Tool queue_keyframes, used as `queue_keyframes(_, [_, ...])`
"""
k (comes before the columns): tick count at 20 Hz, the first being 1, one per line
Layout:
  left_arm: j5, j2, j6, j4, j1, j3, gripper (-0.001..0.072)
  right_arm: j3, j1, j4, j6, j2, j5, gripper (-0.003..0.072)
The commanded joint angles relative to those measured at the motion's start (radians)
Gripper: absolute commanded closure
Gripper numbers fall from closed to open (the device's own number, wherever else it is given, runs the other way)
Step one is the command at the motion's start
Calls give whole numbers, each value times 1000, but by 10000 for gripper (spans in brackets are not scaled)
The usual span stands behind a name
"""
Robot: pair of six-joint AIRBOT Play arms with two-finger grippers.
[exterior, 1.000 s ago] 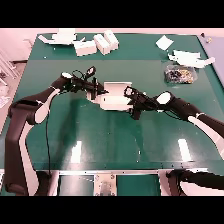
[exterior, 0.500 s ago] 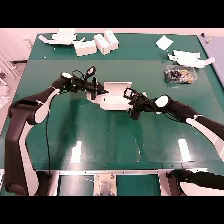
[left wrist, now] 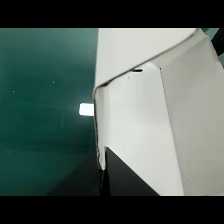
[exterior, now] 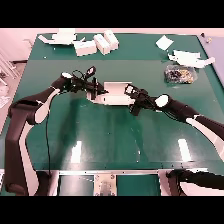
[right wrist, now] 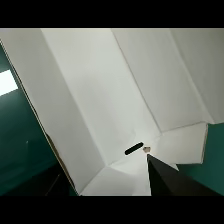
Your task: Fold the box and place the chain.
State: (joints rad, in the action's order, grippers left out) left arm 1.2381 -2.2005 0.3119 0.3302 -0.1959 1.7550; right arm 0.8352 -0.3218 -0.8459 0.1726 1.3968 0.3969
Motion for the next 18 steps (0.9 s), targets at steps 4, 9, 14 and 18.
queue_keyframes(4, [0, -1, 0, 1, 0, 0, 690, 44, 0, 0, -73, -1, -7, 129])
queue_keyframes(9, [1, -1, 0, 1, 0, 0, 691, 49, 28, 0, -103, -1, 6, 63])
queue_keyframes(14, [1, -1, 0, 1, 0, 0, 691, 49, 57, 33, -168, -1, 28, 30])
queue_keyframes(18, [3, -1, 0, 1, 0, 0, 691, 49, 80, 134, -287, 0, 42, 10])
